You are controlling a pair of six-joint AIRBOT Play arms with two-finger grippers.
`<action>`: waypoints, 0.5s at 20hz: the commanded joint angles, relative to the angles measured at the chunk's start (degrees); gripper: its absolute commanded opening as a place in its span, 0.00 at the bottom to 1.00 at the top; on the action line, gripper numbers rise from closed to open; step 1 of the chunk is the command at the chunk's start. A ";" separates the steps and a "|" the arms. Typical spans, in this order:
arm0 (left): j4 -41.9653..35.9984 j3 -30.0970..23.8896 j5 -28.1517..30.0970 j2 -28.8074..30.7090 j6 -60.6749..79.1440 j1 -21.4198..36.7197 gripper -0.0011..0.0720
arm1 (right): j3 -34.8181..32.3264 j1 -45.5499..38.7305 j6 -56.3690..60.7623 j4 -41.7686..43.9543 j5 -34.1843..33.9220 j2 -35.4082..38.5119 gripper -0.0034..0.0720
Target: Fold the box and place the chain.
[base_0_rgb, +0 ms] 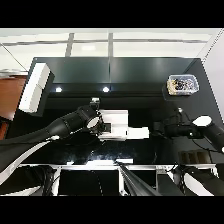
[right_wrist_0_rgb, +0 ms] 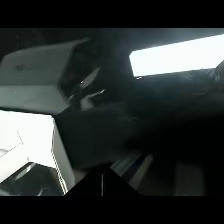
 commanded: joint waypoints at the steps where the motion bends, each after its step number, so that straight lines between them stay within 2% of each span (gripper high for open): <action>1: 0.00 0.00 -0.02 -0.02 0.00 0.02 0.05 | 0.20 6.58 -0.72 8.48 -2.89 -4.50 0.08; 5: 0.02 0.00 -0.02 -0.02 0.02 0.02 0.05 | 2.86 10.78 -0.70 8.57 -2.86 -4.83 0.09; 6: 0.02 0.00 -0.04 -0.02 0.02 0.02 0.05 | 3.72 10.82 -0.72 8.28 -2.27 -4.83 0.22; 7: 0.02 0.00 -0.04 -0.02 0.02 0.02 0.05 | 4.48 10.82 -0.74 8.22 -1.46 -4.83 0.65; 8: 0.00 0.00 -0.04 -0.02 0.00 0.02 0.05 | 5.20 10.82 -1.49 8.20 -0.17 -4.83 0.81; 10: 0.02 0.00 -0.04 -0.02 0.02 0.02 0.05 | 6.73 10.82 -3.08 8.26 3.02 -4.81 0.81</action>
